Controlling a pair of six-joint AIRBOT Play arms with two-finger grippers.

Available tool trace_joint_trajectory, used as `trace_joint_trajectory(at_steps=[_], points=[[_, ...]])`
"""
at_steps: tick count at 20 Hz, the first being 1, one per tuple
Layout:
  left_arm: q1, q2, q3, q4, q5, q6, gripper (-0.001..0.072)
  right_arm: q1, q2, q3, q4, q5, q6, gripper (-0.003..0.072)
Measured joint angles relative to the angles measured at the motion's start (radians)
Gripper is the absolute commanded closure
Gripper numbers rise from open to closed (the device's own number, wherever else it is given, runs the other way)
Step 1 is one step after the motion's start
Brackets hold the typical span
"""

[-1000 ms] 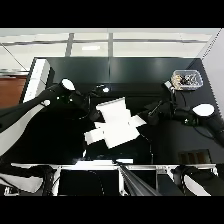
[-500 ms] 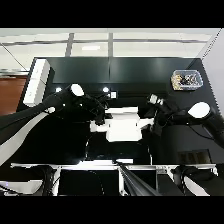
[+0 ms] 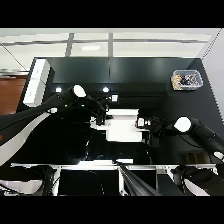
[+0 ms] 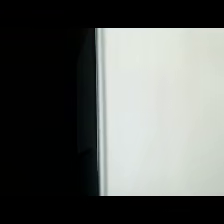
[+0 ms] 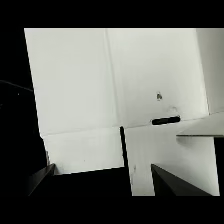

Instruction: Fold the box and place the chain.

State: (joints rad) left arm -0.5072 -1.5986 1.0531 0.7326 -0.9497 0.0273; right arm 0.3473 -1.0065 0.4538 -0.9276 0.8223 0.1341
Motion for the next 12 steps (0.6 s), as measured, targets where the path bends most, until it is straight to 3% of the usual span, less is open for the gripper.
trace_joint_trajectory(at_steps=[12], points=[[0.0,0.0,0.0,0.001,0.005,0.003,0.0686,-0.02,-0.004,-0.011,-0.056,-0.006,-0.01,-0.0023]])
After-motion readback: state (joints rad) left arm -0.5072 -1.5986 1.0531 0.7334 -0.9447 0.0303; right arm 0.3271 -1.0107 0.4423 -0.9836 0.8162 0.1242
